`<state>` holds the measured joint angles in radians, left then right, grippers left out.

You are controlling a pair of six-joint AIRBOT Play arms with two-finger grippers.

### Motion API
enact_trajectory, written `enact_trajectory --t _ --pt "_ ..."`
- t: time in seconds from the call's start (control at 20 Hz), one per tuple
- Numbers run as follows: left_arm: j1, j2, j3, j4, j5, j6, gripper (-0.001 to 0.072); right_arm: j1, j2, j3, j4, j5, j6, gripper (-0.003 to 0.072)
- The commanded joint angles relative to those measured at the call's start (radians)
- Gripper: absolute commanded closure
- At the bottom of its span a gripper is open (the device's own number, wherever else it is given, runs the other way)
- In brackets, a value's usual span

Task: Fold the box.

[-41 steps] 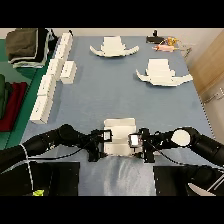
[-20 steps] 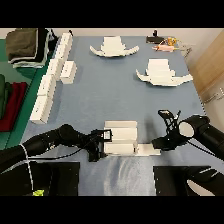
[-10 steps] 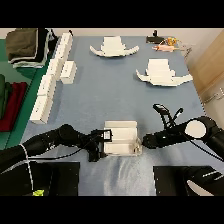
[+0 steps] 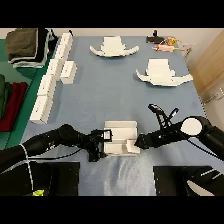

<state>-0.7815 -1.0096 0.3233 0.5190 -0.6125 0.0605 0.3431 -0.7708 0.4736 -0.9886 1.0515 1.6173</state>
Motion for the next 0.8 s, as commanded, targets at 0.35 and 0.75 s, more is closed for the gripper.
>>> enact_trajectory --t 0.35,0.75 --pt "0.0 0.0 0.0 0.0 0.0 0.0 0.0186 0.361 -0.228 0.183 -0.365 -0.049 0.469 0.0245" --pt "0.0 0.0 0.0 0.0 0.0 0.0 0.0187 0.501 -0.479 0.351 -0.562 0.128 0.838 0.0267"
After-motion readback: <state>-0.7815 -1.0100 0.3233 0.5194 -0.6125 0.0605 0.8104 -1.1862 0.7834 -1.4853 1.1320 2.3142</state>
